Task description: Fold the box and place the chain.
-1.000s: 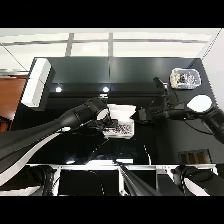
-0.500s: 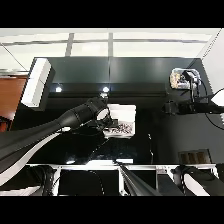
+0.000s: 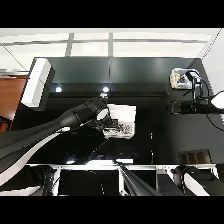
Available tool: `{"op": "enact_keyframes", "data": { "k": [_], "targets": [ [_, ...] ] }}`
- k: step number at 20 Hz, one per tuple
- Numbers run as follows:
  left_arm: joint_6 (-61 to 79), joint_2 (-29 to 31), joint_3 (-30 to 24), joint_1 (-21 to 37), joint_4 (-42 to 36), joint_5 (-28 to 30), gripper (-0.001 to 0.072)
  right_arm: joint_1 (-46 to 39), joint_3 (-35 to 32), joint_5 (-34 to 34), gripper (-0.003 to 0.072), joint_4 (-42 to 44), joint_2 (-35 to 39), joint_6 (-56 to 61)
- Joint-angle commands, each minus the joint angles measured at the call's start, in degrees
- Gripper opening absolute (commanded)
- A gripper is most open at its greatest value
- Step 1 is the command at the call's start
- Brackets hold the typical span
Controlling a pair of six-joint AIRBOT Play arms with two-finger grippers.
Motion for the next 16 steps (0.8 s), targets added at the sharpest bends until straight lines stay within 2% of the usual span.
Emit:
{"op": "enact_keyframes", "data": {
  "k": [1, 4, 9, 11, 13, 15, 16],
  "targets": [
    [0.02, 1.64, 0.63, -0.13, 0.68, 0.22, 0.0437, 0.00, -2.10, -2.19, 0.0312, -0.22, 0.02, 0.02],
    [0.22, 5.27, 1.49, -0.50, 5.16, 0.13, 0.0442, 0.00, -2.34, -2.14, 0.0312, -0.24, 0.02, 0.02],
    [13.49, 14.64, -0.20, -0.15, 7.48, -0.63, 0.0441, 0.00, -2.34, -1.86, 0.0311, -0.20, 0.02, 0.13],
    [14.47, 20.46, -5.05, 2.05, 7.76, 3.30, 0.0442, 0.00, -2.34, -0.68, 0.0312, 0.55, 0.02, 0.92],
    [16.59, 27.41, -12.85, 6.34, 6.25, 9.20, 0.0442, 0.00, -2.34, 0.55, 0.0312, 2.25, 0.02, 0.92],
    [24.76, 33.79, -21.88, 13.46, -2.43, 15.93, 0.0441, 0.00, -2.34, 0.98, 0.0312, 3.93, 0.02, 1.09],
    [32.87, 35.98, -26.58, 18.38, -11.85, 18.97, 0.0441, 0.00, -2.34, 0.98, 0.0311, 4.87, 0.02, 1.18]
  ]
}}
